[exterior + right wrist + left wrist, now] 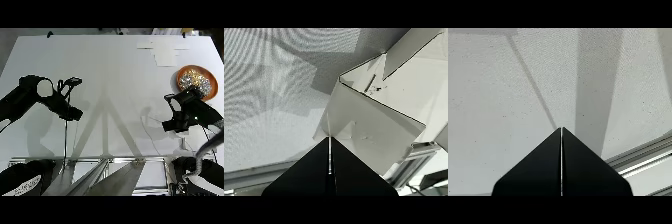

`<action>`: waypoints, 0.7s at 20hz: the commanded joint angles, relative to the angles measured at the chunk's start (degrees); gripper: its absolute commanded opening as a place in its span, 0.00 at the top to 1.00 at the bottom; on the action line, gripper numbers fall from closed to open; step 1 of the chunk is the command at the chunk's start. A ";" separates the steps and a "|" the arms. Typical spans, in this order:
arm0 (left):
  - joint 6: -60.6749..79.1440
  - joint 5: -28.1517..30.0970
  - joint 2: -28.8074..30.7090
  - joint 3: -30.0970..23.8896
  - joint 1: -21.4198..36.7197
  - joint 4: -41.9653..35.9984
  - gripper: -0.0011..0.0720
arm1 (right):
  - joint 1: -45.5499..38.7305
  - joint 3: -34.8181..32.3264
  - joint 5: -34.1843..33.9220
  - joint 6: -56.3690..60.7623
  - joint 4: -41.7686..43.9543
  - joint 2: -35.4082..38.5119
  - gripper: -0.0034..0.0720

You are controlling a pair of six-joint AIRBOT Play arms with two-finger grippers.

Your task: Fold the box and place the chain.

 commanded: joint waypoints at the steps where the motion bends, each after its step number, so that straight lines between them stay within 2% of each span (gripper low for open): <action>1: 0.02 0.00 0.04 -0.02 0.04 -0.02 0.97 | -0.04 0.00 0.02 0.00 0.00 -0.02 0.94; 7: 0.02 0.00 0.04 -0.02 0.04 0.00 0.97 | -0.04 0.00 -0.09 0.17 0.02 -0.02 0.94; 12: 0.00 0.00 0.04 -0.02 0.04 0.00 0.97 | -0.04 0.00 -8.87 0.74 0.79 -0.02 0.94; 14: 0.02 0.00 0.04 -0.02 0.04 0.00 0.97 | -0.04 0.00 -16.04 0.20 0.04 -0.02 0.94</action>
